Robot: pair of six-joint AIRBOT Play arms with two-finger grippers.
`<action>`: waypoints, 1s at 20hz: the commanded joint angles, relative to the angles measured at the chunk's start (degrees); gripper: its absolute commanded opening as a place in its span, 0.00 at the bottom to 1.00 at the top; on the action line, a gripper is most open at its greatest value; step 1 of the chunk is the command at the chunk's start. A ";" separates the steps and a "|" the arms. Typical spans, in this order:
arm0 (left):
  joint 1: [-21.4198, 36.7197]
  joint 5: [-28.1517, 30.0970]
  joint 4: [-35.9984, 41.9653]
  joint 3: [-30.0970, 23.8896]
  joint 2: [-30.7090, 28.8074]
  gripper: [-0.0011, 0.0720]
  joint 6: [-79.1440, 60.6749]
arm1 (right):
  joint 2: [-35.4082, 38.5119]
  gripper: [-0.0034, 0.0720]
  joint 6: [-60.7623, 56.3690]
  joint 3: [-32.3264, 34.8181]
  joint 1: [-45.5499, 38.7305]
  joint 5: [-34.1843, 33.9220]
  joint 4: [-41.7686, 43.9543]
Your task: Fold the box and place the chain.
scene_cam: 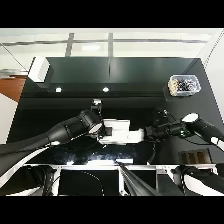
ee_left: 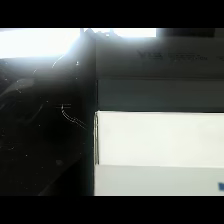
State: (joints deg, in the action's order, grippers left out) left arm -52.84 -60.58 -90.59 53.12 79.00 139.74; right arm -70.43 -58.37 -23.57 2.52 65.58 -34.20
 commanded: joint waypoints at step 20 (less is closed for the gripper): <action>0.02 0.02 -0.04 0.02 -0.02 0.05 -0.02 | -0.66 0.82 -16.90 -12.37 22.45 -9.33 -4.94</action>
State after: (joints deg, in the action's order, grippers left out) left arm -52.84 -60.58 -90.61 53.12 79.00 139.74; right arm -71.07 -65.60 -32.16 19.70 60.99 -31.64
